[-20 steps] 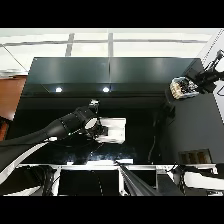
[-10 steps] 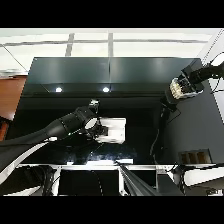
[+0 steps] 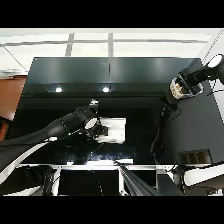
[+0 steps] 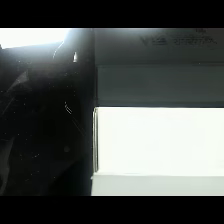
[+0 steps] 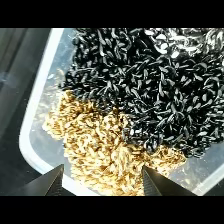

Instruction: Fold the box and place the chain.

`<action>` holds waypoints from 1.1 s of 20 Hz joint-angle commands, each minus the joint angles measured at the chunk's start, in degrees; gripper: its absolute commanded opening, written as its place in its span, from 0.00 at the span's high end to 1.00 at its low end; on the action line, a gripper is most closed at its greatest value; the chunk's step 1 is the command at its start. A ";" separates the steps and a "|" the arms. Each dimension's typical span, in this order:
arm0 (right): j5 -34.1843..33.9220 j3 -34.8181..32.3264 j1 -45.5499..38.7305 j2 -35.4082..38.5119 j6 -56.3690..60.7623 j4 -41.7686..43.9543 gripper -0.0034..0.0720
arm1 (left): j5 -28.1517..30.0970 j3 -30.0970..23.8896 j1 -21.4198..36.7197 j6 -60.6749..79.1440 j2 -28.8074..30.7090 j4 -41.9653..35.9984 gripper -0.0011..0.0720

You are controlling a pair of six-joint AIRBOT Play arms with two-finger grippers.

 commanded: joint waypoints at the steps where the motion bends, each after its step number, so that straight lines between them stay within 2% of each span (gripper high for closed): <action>1: 0.13 0.04 0.61 -1.20 -0.04 0.26 0.26 | -0.07 0.00 0.02 0.02 0.00 0.00 0.94; 2: 0.11 0.04 0.66 -1.31 -0.24 0.26 0.26 | -0.07 0.00 0.02 0.02 0.00 0.02 0.94; 3: -0.13 0.04 0.59 -1.29 -1.51 0.37 0.58 | -0.07 0.00 0.02 0.02 0.00 0.00 0.94; 5: 0.17 0.09 0.57 -1.20 -4.26 0.68 0.88 | -0.07 0.02 0.02 0.02 0.00 0.00 0.94; 6: 0.22 0.09 0.48 -0.98 -5.88 0.70 0.93 | -0.07 0.02 0.02 0.02 0.00 0.00 0.94; 10: 0.04 0.11 -0.13 1.90 -12.41 0.42 0.93 | -0.07 0.02 0.02 0.02 0.00 0.02 0.94; 14: -0.37 1.88 -0.74 8.09 -22.71 1.64 0.93 | -0.07 0.02 0.02 0.02 0.00 0.00 0.94; 22: -2.14 9.86 -0.85 28.04 -37.59 11.80 0.93 | 0.07 0.02 0.48 0.02 0.02 -0.02 0.94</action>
